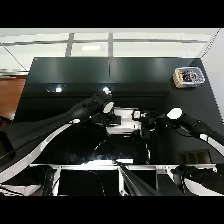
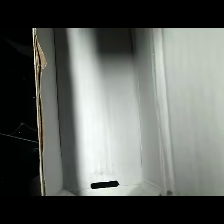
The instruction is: Fold the box and place the chain.
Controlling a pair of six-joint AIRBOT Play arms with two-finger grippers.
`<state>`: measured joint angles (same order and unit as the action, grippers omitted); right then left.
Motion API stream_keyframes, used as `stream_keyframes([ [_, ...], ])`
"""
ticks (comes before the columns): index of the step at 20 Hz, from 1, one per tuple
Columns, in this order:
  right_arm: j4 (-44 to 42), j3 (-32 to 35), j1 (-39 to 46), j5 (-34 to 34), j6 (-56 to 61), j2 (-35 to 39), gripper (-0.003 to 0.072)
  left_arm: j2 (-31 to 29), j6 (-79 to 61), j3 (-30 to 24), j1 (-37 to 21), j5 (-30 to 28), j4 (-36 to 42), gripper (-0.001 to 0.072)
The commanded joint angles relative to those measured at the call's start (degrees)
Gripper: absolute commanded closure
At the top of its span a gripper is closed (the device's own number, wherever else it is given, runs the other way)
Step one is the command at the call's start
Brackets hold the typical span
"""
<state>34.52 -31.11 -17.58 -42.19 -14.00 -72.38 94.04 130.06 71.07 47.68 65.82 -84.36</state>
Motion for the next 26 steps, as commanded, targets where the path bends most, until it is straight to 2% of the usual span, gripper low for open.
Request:
stream_keyframes([
  [1,0.0,0.0,0.0,0.0,0.0,0.0,0.0583,0.0,0.3,0.7,-0.1,0.8,-0.5,0.046],
  [7,0.0,0.0,0.0,0.0,0.0,0.0,0.0583,0.0,0.4,2.9,-0.1,2.0,-2.0,0.0459],
  [9,0.0,0.0,0.0,0.0,0.0,0.0,0.0583,0.0,0.6,2.9,-0.1,2.3,-2.2,0.05],
  [11,0.0,0.0,0.0,0.0,0.0,0.0,0.0583,0.0,0.7,2.9,0.0,2.1,-2.1,0.069],
  [17,0.0,0.0,0.0,0.1,1.1,0.0,0.0565,0.0,0.7,2.9,-0.1,2.0,-2.2,0.0688],
  [19,0.0,0.0,0.0,0.8,4.8,0.0,0.0045,0.0,0.7,2.9,-0.1,2.0,-2.2,0.0688],
  [20,0.1,0.0,0.0,0.8,5.7,0.4,0.0003,0.0,0.7,2.9,-0.1,2.1,-2.2,0.0688],
  [23,6.7,0.0,0.3,0.1,8.9,4.6,0.0005,0.0,0.7,2.9,-0.1,2.2,-2.2,0.0688],
  [26,13.6,0.0,1.3,-3.4,11.9,8.9,0.0006,0.0,0.7,2.9,-0.3,1.9,-2.1,0.0688],
])
